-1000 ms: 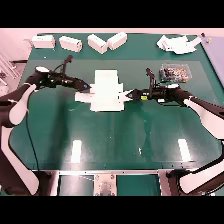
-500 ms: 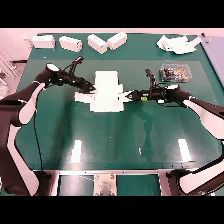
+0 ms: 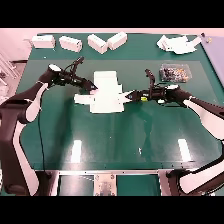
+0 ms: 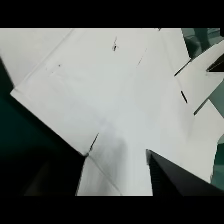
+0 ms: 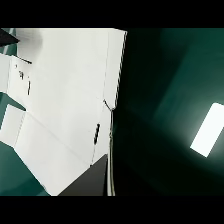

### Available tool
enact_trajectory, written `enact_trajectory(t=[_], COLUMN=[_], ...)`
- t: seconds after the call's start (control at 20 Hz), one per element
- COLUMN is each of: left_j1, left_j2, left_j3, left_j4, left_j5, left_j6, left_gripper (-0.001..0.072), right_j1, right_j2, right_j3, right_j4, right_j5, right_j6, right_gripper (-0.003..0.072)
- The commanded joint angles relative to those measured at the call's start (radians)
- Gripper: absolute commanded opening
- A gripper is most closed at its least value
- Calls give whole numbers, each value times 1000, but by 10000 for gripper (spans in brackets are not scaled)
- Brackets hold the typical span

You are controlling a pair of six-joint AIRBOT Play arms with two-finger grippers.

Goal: Fold the box and place the chain.

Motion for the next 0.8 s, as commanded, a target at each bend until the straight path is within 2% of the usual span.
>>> enact_trajectory(t=[0.0, 0.25, 0.3, 0.35, 0.55, 0.6, 0.7, 0.75], left_j1=[0, 0, 0, 0, 0, 0, 0, 0], left_j2=[-34, -46, -51, -57, -77, -80, -81, -81], left_j3=[25, 40, 41, 41, 41, 41, 41, 41], left_j4=[-64, -71, -71, -72, -84, -95, -109, -114], left_j5=[-28, -55, -68, -73, -86, -88, -87, -86], left_j6=[-5, -8, -8, -7, 4, 10, 32, 36], left_gripper=[575, 572, 494, 464, 453, 394, 347, 347], right_j1=[1, 1, 1, 1, 0, 0, 0, 0], right_j2=[0, 0, 0, 0, 0, 0, 0, 0], right_j3=[0, 0, 0, 0, 0, 0, 0, 0], right_j4=[1, 1, 1, 0, 0, 0, -1, -7], right_j5=[4, 4, 4, 4, 4, 4, 4, 4], right_j6=[-2, -2, -2, -2, -2, -3, -3, -2], right_gripper=[10, 9, 10, 10, 10, 10, 10, 10])
